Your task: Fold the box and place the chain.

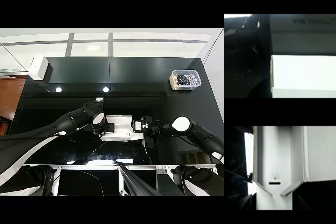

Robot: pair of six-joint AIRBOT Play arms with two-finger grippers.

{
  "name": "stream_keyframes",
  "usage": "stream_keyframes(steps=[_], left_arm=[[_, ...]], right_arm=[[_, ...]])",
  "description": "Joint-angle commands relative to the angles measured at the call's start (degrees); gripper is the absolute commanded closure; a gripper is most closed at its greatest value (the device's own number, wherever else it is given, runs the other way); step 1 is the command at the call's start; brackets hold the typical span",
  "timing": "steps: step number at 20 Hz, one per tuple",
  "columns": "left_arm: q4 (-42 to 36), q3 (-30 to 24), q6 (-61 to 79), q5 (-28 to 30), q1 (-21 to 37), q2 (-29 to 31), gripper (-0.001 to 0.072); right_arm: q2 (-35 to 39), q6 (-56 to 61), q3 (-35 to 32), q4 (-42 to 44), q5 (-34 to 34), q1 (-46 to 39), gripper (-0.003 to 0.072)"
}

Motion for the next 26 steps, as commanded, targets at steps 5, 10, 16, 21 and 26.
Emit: stream_keyframes(steps=[5,10,16,21,26], left_arm=[[-0.5,0.1,0.0,-0.1,0.0,0.0,0.0677],[-0.5,0.1,0.0,-0.1,0.0,0.0,0.0677],[-0.4,0.1,0.0,-0.1,0.0,0.0,0.0677],[-0.5,0.1,0.0,-0.1,0.0,0.0,0.0677],[-0.6,0.1,0.0,-0.1,0.0,0.0,0.0677]], right_arm=[[-2.3,-4.7,0.0,5.2,-1.0,0.0,0.0407],[-3.2,-1.6,0.0,9.5,-1.9,2.7,0.0465],[-5.7,-1.6,0.0,15.8,-7.0,6.1,0.0463],[-5.7,-1.6,0.0,15.7,-7.1,6.1,0.0463],[-5.7,-1.6,0.0,15.6,-7.2,6.1,0.0521]])
